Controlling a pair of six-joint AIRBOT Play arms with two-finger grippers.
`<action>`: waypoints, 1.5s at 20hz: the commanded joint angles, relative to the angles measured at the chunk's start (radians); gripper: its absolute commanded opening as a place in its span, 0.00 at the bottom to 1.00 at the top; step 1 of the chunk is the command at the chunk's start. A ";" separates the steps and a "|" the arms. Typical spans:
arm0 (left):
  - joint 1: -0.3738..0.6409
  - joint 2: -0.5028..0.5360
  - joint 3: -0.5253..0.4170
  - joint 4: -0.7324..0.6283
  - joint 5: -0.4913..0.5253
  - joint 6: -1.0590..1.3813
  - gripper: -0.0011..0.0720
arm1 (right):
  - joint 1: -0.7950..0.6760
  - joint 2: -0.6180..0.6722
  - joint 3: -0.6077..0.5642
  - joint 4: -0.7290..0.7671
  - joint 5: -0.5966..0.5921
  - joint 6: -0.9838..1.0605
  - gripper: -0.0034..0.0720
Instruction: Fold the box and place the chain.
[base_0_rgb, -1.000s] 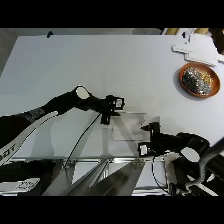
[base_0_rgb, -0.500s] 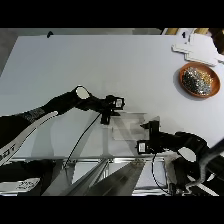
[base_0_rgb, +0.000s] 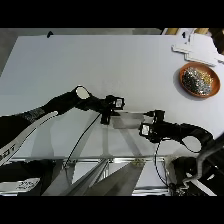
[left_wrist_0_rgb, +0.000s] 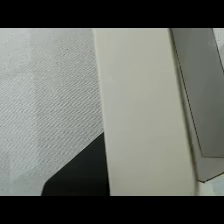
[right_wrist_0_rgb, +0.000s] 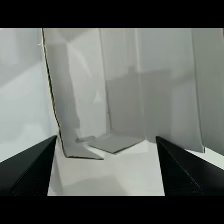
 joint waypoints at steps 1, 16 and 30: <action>0.000 -0.001 0.000 0.000 0.000 0.000 0.03 | -0.021 -0.049 0.020 0.059 0.011 -0.006 0.96; 0.000 -0.001 0.000 0.000 0.000 0.000 0.03 | -0.173 -0.133 0.079 0.149 0.145 -0.033 0.96; 0.000 -0.001 0.000 0.000 0.000 0.000 0.03 | -0.344 -0.302 0.079 0.547 0.216 -0.608 0.96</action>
